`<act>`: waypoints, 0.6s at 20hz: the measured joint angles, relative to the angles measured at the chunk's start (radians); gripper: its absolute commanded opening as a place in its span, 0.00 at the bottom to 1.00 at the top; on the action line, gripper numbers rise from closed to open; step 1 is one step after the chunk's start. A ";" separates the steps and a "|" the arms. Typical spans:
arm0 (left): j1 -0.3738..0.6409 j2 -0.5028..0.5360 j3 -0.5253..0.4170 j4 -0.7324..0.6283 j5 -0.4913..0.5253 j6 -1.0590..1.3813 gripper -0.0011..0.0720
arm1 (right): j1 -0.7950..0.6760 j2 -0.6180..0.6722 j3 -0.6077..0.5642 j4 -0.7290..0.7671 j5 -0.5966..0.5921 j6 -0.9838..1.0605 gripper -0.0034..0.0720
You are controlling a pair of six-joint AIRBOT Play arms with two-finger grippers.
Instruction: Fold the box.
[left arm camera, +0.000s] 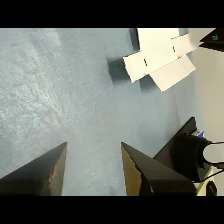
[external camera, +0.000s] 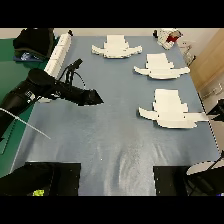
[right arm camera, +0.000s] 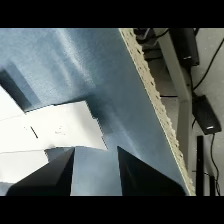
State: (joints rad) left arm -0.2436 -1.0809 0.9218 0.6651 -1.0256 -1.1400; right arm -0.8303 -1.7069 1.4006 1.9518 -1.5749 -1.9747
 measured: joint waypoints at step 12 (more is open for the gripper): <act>0.000 0.000 0.000 -0.023 -0.006 -0.035 0.71 | -0.008 -0.092 0.034 0.196 -0.092 -0.101 0.22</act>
